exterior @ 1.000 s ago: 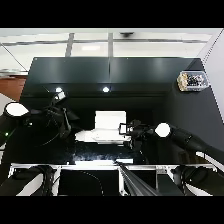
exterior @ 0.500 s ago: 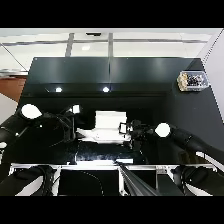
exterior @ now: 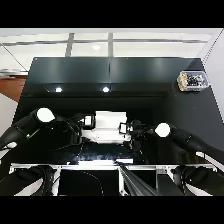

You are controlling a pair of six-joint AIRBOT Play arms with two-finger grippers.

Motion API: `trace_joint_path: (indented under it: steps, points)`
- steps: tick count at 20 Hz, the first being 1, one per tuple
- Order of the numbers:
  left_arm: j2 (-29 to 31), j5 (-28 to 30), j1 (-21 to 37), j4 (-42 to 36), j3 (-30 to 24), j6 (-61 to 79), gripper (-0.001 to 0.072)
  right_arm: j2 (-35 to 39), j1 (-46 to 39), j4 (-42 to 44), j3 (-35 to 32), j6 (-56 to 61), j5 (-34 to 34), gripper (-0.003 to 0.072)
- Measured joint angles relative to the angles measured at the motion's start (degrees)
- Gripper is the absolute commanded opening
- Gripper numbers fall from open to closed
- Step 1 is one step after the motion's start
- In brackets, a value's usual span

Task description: Fold the box and place the chain.

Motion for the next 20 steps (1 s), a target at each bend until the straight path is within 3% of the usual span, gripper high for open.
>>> trace_joint_path:
  steps: [3,4,7,11,13,14,17,18,20]
  points:
    - [-0.70,0.61,-1.55,0.07,-0.61,0.22,0.0663,0.00,0.00,0.00,0.00,0.00,0.00,0.0532]
    - [-0.90,1.33,-1.95,0.02,-0.90,0.11,0.0601,0.00,0.00,0.00,0.00,0.02,0.00,0.0532]
    - [-1.22,4.02,-2.60,-0.31,-1.60,-2.10,0.0595,0.00,0.00,0.00,0.00,0.02,0.00,0.0532]
    - [-1.44,6.40,-3.65,-0.55,-2.08,-3.39,0.0328,0.00,0.00,0.00,0.00,0.02,0.00,0.0532]
    - [-1.51,7.26,-4.44,-0.61,-2.16,-3.58,0.0317,0.00,0.00,0.00,0.00,0.02,0.00,0.0532]
    - [-1.51,7.30,-4.81,-0.61,-2.19,-3.82,0.0232,0.00,0.00,0.00,0.00,0.02,0.00,0.0532]
    - [-1.53,7.34,-5.51,-1.09,-2.23,-3.96,0.0216,0.00,0.00,0.00,0.00,0.02,0.00,0.0531]
    - [-1.55,7.37,-5.60,-1.53,-2.23,-3.96,0.0168,0.00,0.00,0.00,0.00,0.00,0.00,0.0532]
    - [-1.66,7.80,-5.73,-3.06,-2.25,-3.96,0.0156,0.00,0.00,0.00,0.00,0.02,0.00,0.0532]
